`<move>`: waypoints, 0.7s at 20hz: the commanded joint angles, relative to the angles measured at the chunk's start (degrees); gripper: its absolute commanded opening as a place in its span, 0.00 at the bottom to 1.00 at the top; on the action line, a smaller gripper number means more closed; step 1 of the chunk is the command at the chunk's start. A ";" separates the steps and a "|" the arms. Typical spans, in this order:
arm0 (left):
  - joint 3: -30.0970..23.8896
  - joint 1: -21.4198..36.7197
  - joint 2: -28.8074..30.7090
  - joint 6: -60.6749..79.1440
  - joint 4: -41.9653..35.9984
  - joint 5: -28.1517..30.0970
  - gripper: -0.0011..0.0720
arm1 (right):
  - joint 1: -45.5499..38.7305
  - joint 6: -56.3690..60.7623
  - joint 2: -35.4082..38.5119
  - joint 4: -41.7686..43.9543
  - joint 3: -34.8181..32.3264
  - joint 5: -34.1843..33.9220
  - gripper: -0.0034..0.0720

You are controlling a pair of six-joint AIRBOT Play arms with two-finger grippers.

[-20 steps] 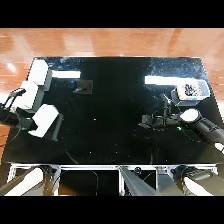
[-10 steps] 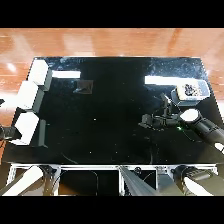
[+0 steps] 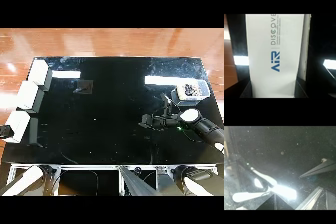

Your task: Fold the box and place the chain.

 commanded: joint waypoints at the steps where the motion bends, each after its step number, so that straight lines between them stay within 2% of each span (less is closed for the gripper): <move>1: 0.33 0.07 -0.24 0.02 -1.14 -5.01 0.04 | -0.02 0.20 0.02 0.00 0.07 0.00 0.09; 7: 0.33 0.02 -3.30 0.00 -2.54 -4.09 0.04 | 0.00 0.66 0.02 0.02 0.07 0.04 0.09; 13: 0.33 0.04 -3.41 0.02 -2.23 -2.82 0.05 | 0.00 0.68 0.04 0.22 0.07 0.04 0.09; 14: 0.33 0.04 -3.41 0.02 -2.23 -2.82 0.19 | 0.00 0.66 0.02 0.20 0.07 0.04 0.09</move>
